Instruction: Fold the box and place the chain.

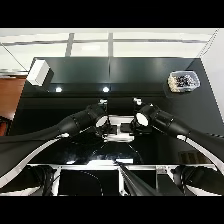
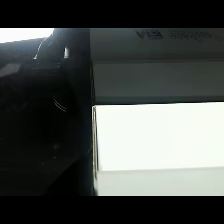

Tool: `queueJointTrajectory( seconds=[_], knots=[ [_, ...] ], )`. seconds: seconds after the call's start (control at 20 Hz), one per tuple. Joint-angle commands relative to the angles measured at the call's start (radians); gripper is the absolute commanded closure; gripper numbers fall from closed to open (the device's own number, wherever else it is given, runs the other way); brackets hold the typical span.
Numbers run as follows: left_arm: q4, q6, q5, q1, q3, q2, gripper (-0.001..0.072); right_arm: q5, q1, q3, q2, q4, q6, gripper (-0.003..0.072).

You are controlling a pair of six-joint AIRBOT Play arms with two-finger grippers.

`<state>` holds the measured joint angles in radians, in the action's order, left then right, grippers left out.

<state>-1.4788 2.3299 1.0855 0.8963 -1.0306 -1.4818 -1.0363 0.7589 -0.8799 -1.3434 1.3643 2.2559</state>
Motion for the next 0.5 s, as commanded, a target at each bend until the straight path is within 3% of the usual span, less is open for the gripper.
queueJointTrajectory(
  seconds=[0.0, 0.1, 0.15, 0.2, 0.45],
  knots=[
    [0.003, -0.003, -0.003, 0.0, 0.0, 0.0, 0.068, 0.002, 0.011, -0.001, -0.002, -0.001, -0.005, 0.0673],
    [0.003, -0.003, -0.003, 0.0, 0.0, 0.0, 0.068, 0.004, 0.012, -0.001, -0.002, -0.002, -0.005, 0.067],
    [0.003, -0.003, -0.003, 0.0, 0.0, 0.0, 0.068, 0.004, 0.012, -0.001, -0.002, -0.002, -0.005, 0.0541],
    [0.003, -0.003, -0.003, 0.0, 0.0, 0.0, 0.068, 0.0, 0.011, -0.005, -0.002, -0.002, -0.005, 0.0302],
    [0.003, -0.003, -0.003, 0.0, 0.0, 0.0, 0.068, -0.071, -0.007, -0.054, 0.05, -0.001, -0.092, 0.0281]
  ],
)
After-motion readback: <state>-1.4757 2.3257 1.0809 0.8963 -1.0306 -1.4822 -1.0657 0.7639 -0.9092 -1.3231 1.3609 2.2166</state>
